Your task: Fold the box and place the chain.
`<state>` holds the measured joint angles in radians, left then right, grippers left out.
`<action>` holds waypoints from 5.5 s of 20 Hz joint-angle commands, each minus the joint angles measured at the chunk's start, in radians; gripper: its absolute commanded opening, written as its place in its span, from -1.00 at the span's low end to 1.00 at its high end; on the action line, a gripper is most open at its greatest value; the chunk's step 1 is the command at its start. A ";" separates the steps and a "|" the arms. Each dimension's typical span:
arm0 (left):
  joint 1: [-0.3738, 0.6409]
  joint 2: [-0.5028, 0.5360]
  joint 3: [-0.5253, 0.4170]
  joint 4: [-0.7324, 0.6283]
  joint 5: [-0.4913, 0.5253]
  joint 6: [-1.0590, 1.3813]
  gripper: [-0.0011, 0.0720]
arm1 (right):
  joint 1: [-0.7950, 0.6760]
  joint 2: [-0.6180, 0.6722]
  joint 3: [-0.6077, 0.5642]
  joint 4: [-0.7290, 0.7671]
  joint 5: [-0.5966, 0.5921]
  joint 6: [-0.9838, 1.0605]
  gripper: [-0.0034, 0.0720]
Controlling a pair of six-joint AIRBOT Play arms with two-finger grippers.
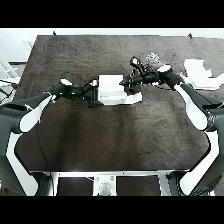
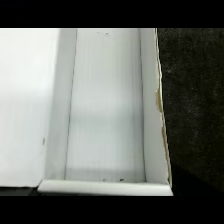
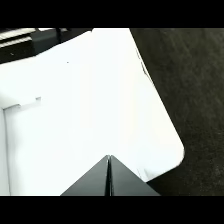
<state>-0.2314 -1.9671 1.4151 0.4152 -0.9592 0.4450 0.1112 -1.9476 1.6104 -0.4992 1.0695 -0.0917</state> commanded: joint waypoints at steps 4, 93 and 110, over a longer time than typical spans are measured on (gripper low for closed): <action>0.000 -0.001 0.000 0.000 0.002 0.001 -0.18 | 0.002 -0.061 0.020 -0.065 0.066 0.039 -0.89; 0.000 -0.001 0.000 0.000 0.008 0.001 -0.18 | -0.105 0.057 -0.222 -0.256 0.070 0.974 -0.89; 0.000 -0.001 0.000 0.000 0.008 0.001 -0.18 | -0.064 0.058 -0.122 -0.056 0.181 0.975 0.22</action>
<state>-0.2317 -1.9671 1.4151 0.4149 -0.9512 0.4458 0.0376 -1.8893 1.4864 -0.5507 1.2465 0.8822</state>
